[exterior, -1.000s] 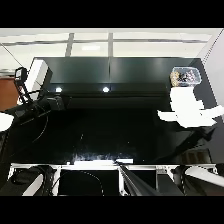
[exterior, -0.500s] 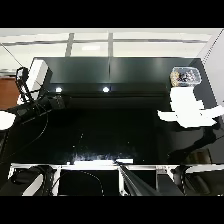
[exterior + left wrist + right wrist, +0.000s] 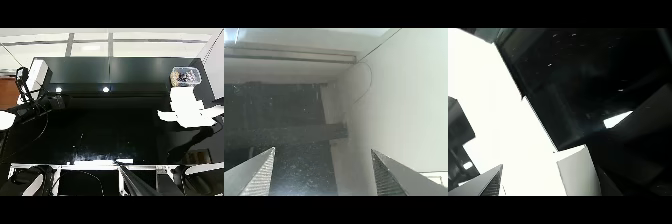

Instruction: Fold the box and place the chain.

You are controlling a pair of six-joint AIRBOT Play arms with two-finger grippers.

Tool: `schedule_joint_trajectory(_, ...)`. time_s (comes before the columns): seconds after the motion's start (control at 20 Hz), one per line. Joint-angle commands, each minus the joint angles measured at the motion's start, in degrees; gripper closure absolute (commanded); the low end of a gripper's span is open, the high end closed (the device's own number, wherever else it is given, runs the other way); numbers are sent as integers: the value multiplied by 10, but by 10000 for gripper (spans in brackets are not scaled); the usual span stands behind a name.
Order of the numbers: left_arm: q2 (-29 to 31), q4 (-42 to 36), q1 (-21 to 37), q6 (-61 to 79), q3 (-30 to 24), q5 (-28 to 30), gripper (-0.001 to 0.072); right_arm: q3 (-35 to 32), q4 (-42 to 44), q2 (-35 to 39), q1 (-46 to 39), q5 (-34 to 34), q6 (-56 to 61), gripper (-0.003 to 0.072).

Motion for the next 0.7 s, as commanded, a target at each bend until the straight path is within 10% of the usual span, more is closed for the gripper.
schedule_joint_trajectory(0.0, 0, 0, 0, 0, 0, 1, 3, -10, -21, -1, 10, 14, 1, 58)
schedule_joint_trajectory(0.15, 0, 0, 0, 0, 0, 2, 3, -21, -21, -1, 10, 17, 7, 114)
schedule_joint_trajectory(0.35, 0, 0, 0, 0, 0, 2, 3, -22, -3, 4, 10, 19, -33, 637)
schedule_joint_trajectory(0.65, 0, -12, 0, 0, 0, 3, 4, -87, 40, 93, 10, 2, -84, 639)
